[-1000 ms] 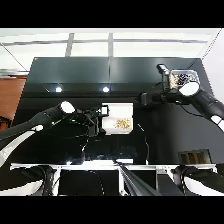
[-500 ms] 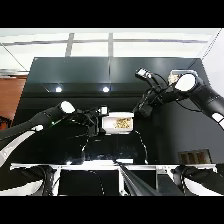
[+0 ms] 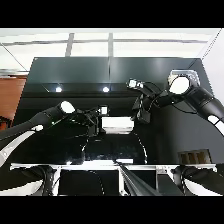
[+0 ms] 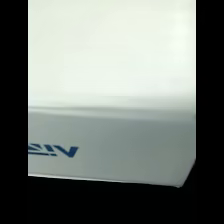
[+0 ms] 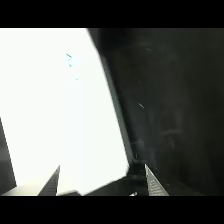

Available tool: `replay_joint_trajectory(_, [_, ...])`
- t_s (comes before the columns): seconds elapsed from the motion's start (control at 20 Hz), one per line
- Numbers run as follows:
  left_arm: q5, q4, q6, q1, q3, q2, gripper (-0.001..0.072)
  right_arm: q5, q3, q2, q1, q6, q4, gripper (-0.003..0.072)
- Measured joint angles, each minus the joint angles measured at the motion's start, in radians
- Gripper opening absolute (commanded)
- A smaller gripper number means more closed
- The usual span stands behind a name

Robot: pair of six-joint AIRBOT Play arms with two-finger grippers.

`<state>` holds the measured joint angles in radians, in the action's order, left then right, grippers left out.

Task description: Fold the box and place the chain.

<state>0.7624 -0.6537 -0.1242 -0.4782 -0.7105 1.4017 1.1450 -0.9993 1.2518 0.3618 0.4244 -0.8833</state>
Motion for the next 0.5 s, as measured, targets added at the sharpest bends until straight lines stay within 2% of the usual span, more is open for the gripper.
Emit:
replay_joint_trajectory(0.25, [0.003,0.000,0.000,0.000,0.000,0.000,0.0399,0.002,0.011,0.001,0.034,-0.023,0.019,0.0602])
replay_joint_trajectory(0.5, [0.004,0.000,0.000,0.000,0.000,0.000,0.0399,-0.070,0.042,0.008,0.043,-0.031,0.019,0.0601])
